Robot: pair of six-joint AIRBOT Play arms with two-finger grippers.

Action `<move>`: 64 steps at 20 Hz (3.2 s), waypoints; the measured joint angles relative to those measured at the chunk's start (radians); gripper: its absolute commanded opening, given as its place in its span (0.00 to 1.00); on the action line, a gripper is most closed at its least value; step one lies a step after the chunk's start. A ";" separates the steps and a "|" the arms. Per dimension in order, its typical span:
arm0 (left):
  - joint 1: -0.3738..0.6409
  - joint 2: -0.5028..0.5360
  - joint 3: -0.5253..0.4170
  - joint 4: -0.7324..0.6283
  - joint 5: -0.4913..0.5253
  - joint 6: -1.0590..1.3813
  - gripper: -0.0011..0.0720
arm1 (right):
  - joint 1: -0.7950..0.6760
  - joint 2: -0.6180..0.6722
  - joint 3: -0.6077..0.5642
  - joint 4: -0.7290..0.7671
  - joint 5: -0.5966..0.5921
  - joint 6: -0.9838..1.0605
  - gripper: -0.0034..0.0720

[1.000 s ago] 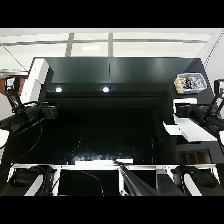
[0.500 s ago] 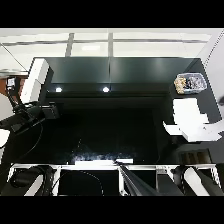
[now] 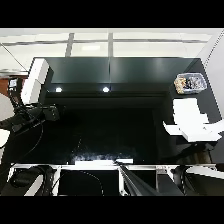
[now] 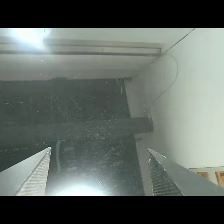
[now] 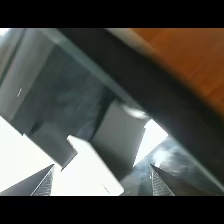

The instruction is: Fold the box and place the chain.

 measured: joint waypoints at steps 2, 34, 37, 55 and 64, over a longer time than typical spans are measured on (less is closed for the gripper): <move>0.000 0.000 0.000 0.000 0.000 0.000 0.99 | -0.022 -0.069 0.020 0.051 0.082 -0.080 0.96; -0.049 -0.042 0.000 0.003 0.044 0.037 0.99 | 0.274 0.006 -0.177 0.309 0.222 -0.389 0.10; -0.120 -0.050 0.000 0.005 0.053 0.069 0.99 | 0.398 0.108 -0.256 0.361 0.163 -0.360 0.10; -0.162 -0.536 0.001 -0.648 -0.031 0.259 0.99 | 1.382 0.659 -0.851 0.718 -0.644 -0.370 0.10; -0.057 -0.855 0.009 -1.004 -0.302 0.765 0.99 | 1.428 0.664 -0.860 0.722 -0.687 -0.373 0.10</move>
